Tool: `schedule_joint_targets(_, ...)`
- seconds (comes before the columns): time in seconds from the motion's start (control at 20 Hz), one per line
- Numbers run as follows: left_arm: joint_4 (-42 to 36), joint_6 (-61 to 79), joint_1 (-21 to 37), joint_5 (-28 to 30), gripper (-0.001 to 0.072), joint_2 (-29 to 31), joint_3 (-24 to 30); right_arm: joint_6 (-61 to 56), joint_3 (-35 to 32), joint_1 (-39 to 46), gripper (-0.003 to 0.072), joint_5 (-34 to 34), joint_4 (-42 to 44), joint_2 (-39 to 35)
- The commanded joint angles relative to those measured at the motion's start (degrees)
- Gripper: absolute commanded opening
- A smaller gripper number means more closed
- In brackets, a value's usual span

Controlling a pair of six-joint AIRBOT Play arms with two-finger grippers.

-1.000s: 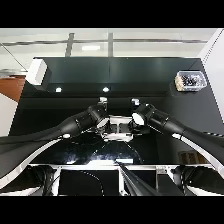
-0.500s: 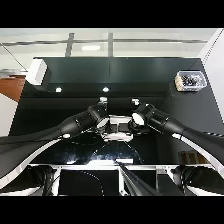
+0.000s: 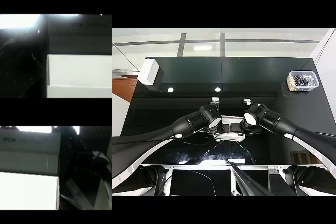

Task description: Fold the box and place the chain.

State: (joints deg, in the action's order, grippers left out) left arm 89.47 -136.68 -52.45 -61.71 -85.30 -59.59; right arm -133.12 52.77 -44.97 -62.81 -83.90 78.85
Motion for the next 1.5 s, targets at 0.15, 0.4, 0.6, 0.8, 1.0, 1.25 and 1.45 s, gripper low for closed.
schedule_joint_targets(0.15,0.0,0.0,0.0,0.0,0.0031,0.0,0.0,0.0,0.0,0.0,0.0172,-1.0,-0.3,0.5)
schedule_joint_targets(0.4,0.0,0.0,0.0,0.0,0.0031,0.0,0.0,0.4,0.0,0.0,0.0042,0.1,-0.3,0.5)
schedule_joint_targets(0.6,0.0,0.0,0.0,0.1,0.0031,0.0,0.0,0.5,0.0,0.0,0.0051,0.1,-0.4,0.2)
schedule_joint_targets(0.8,0.0,0.0,0.0,0.1,0.0031,0.0,0.0,2.9,0.0,0.0,0.0152,-0.5,-0.2,-0.3)
schedule_joint_targets(1.0,0.1,0.0,0.0,0.2,0.0031,0.0,0.0,4.5,0.0,0.1,0.0446,-0.6,-0.5,-2.3)
schedule_joint_targets(1.25,0.0,0.0,0.0,0.1,0.0031,0.0,0.0,6.6,0.0,0.5,0.0446,-1.0,-1.8,-8.7)
schedule_joint_targets(1.45,0.0,0.0,0.0,0.1,0.0032,0.0,0.0,12.0,0.0,2.7,0.0446,-4.8,-1.8,-17.9)
